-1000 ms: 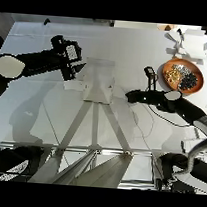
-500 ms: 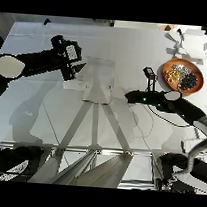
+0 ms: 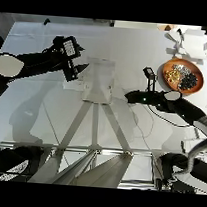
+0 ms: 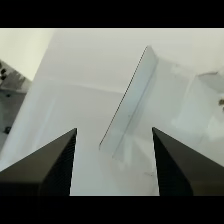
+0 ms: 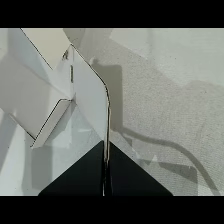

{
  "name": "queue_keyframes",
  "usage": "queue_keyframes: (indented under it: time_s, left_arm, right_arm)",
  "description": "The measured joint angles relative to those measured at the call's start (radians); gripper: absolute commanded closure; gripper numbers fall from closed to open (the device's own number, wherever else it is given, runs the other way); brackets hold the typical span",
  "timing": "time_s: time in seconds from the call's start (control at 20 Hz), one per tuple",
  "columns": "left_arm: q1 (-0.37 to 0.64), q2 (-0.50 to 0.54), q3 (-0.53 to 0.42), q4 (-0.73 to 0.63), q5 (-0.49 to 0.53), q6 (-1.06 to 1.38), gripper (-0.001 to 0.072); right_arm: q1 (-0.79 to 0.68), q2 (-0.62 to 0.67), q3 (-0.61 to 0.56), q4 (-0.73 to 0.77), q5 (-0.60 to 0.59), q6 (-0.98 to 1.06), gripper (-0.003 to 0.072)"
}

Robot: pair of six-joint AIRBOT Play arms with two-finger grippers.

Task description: Fold the box and place the chain.

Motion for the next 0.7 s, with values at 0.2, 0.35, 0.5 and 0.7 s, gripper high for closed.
queue_keyframes:
  time_s: [0.2, 0.35, 0.5, 0.7]
  left_arm:
    - [0.0, 0.0, 0.0, -0.029, -0.009, 0.0, 0.0179]
    - [0.0, 0.0, 0.0, -0.037, -0.014, 0.0, 0.0179]
    - [0.0, 0.0, 0.0, -0.041, -0.015, 0.0, 0.0179]
    - [0.0, 0.0, 0.0, -0.06, -0.027, -0.015, 0.0179]
  right_arm:
    - [0.0, 0.0, 0.0, 0.0, 0.0, 0.0, 0.0678]
    - [0.0, 0.0, 0.0, 0.0, 0.0, 0.0, 0.0678]
    - [0.0, 0.0, 0.0, 0.0, 0.0, 0.0, 0.0678]
    - [0.0, 0.0, 0.0, 0.0, 0.0, 0.0, 0.0678]
